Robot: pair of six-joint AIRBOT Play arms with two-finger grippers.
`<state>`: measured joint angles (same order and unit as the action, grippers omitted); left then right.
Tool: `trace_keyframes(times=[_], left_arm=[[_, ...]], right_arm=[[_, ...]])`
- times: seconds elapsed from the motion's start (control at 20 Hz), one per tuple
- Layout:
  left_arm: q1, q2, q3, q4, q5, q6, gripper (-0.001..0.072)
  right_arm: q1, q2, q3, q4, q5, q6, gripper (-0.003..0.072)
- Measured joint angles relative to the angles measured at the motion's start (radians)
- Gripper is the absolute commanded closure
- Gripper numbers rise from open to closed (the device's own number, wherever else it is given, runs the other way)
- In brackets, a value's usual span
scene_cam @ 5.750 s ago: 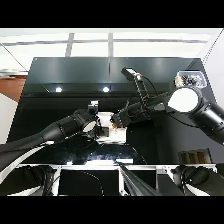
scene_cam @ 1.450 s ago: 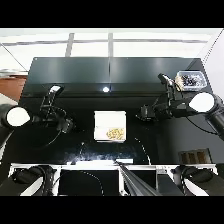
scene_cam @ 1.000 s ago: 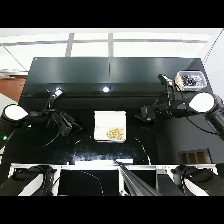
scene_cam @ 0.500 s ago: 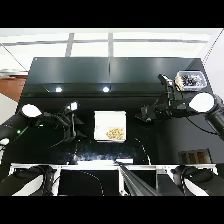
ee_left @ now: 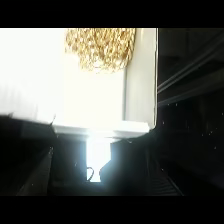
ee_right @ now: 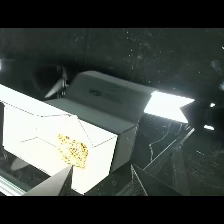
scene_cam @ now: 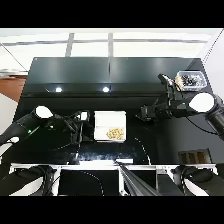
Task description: Fold the box and place the chain.
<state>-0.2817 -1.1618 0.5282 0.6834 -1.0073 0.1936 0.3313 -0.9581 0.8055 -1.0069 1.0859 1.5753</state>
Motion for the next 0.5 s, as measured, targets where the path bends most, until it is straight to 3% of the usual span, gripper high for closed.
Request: trace_keyframes(times=[0.5], left_arm=[[-0.030,-0.054,-0.001,-0.071,0.032,0.019,-0.0001]], right_arm=[[0.000,0.000,0.000,0.000,-0.011,0.000,0.0244]])
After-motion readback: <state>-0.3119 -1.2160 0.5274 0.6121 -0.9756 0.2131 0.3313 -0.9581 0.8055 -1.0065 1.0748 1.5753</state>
